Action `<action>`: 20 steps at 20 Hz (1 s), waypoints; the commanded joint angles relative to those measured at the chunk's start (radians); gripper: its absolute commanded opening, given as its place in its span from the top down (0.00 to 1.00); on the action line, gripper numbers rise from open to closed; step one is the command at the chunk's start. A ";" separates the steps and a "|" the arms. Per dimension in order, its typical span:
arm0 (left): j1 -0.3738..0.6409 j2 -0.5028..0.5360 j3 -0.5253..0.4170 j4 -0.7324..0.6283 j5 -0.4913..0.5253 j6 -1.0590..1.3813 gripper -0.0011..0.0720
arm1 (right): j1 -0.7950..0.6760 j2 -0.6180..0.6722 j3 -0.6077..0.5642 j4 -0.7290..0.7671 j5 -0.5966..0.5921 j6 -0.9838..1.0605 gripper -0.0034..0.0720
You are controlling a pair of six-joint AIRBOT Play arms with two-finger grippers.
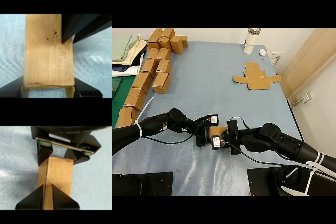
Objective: Fold the box.
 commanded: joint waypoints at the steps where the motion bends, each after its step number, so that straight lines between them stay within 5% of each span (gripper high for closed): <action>1: 0.000 0.000 0.000 -0.001 0.001 -0.002 0.35 | 0.002 0.010 0.007 0.011 -0.011 0.019 0.57; 2: 0.000 0.000 0.000 -0.001 0.001 -0.002 0.35 | 0.002 0.031 0.014 0.011 -0.013 0.046 0.46; 5: 0.000 0.000 0.000 -0.001 0.001 -0.002 0.35 | 0.001 0.113 0.022 0.024 -0.024 0.184 0.45; 8: 0.000 0.000 0.000 -0.001 0.001 -0.002 0.35 | 0.001 0.188 0.021 0.130 -0.106 0.565 0.45; 9: 0.000 0.000 0.000 -0.001 0.001 -0.002 0.35 | 0.001 0.198 0.017 0.137 -0.138 0.688 0.50; 11: 0.000 0.000 0.000 -0.001 0.001 -0.001 0.35 | 0.001 0.209 -0.024 0.179 -0.156 0.888 0.89; 12: 0.000 0.000 0.000 -0.001 0.001 -0.002 0.35 | 0.001 0.218 -0.064 0.230 -0.140 0.969 0.95; 17: 0.000 0.000 0.000 -0.001 0.001 -0.002 0.35 | 0.002 0.273 -0.310 0.734 0.273 1.094 0.95; 20: 0.000 0.000 0.000 -0.001 0.001 -0.001 0.35 | 0.001 0.247 -0.319 0.739 0.482 1.184 0.95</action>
